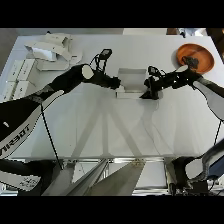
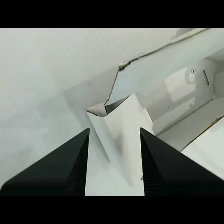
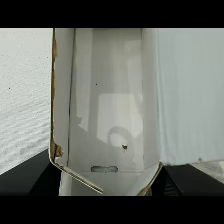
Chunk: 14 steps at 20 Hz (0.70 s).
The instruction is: Fold the box and place the chain.
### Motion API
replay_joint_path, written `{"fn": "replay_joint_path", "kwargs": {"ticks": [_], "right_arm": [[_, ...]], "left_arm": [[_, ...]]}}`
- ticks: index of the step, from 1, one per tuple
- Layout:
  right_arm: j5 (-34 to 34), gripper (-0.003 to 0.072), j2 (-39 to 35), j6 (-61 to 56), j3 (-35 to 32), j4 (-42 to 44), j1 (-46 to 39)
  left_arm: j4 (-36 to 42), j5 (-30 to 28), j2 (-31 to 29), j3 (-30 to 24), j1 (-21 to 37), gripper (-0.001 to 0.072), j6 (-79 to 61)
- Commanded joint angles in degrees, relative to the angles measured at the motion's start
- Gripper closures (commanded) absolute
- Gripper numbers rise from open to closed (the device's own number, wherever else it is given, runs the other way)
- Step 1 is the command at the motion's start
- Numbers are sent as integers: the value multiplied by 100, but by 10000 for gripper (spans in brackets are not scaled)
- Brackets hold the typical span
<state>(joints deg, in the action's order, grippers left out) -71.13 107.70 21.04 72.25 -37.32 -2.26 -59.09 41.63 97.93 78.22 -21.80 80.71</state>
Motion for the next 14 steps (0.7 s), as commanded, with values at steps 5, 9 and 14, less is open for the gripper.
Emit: {"fn": "replay_joint_path", "kwargs": {"ticks": [5,9,14], "right_arm": [[2,247,-2,2,2,4,0],[2,247,0,2,2,4,0],[2,247,0,2,2,4,0]], "left_arm": [[-1377,1165,470,1119,-140,356,1707],[-1687,1309,693,1292,-295,355,2706],[-2138,1132,931,1292,-619,354,2929]]}}
